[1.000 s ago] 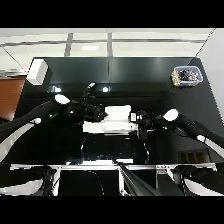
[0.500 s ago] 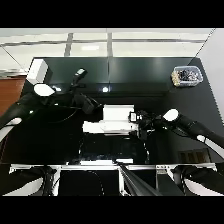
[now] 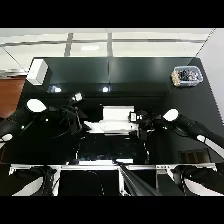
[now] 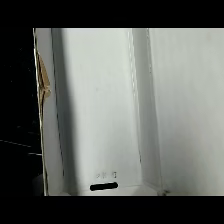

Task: Fold the box and place the chain.

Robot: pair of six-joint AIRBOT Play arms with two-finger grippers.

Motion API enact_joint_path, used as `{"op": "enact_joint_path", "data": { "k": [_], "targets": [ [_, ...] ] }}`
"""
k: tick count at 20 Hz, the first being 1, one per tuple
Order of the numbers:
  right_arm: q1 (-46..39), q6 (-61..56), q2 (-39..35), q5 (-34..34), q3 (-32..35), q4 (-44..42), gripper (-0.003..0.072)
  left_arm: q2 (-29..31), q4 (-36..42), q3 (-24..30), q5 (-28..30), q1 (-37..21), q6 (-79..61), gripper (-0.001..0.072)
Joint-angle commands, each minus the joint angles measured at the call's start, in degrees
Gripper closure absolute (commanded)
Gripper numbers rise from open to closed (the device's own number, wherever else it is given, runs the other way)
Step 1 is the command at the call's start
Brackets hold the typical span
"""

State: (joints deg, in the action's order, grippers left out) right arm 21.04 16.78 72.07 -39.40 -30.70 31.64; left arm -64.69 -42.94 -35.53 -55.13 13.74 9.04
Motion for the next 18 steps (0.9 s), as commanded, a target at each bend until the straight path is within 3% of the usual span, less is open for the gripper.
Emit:
{"op": "enact_joint_path", "data": {
  "k": [1, 4, 10, 11, 12, 13, 15, 16, 18],
  "targets": [
    [0.04, 0.00, -0.02, -0.02, 0.00, -0.02, 0.0291, -1.49, -3.15, 0.92, 9.09, 3.32, -14.97, -0.0005],
    [0.04, 0.00, -0.02, -0.02, 0.00, 0.00, 0.0291, -3.45, -3.15, 0.28, 14.78, 7.67, -16.57, -0.0004],
    [0.04, 0.00, -0.02, 0.00, 0.00, 0.00, 0.0291, -6.21, -2.21, -0.66, 13.46, 13.92, -16.28, 0.0020],
    [0.04, 0.00, -0.02, -0.02, 0.00, 0.00, 0.0291, -6.23, -1.79, -0.68, 12.66, 14.01, -16.31, 0.0044],
    [0.04, 0.00, -0.02, -0.02, 0.00, 0.00, 0.0291, -6.23, -0.87, -0.68, 12.57, 13.99, -16.31, 0.0171],
    [0.04, 0.00, -0.02, -0.02, 0.00, 0.00, 0.0291, -6.23, 0.74, -0.68, 12.66, 13.99, -16.31, 0.0234],
    [0.04, 0.00, -0.02, -0.02, 0.00, 0.00, 0.0291, -6.23, 4.63, -0.68, 12.52, 13.99, -16.33, 0.0251],
    [0.04, 0.00, -0.02, -0.02, 0.00, 0.00, 0.0291, -6.23, 6.19, -0.68, 11.96, 14.01, -16.33, 0.0331],
    [0.04, 0.00, -0.02, -0.02, 0.00, 0.00, 0.0291, -6.25, 6.80, -0.81, 9.90, 14.03, -16.31, 0.0363]
  ]
}}
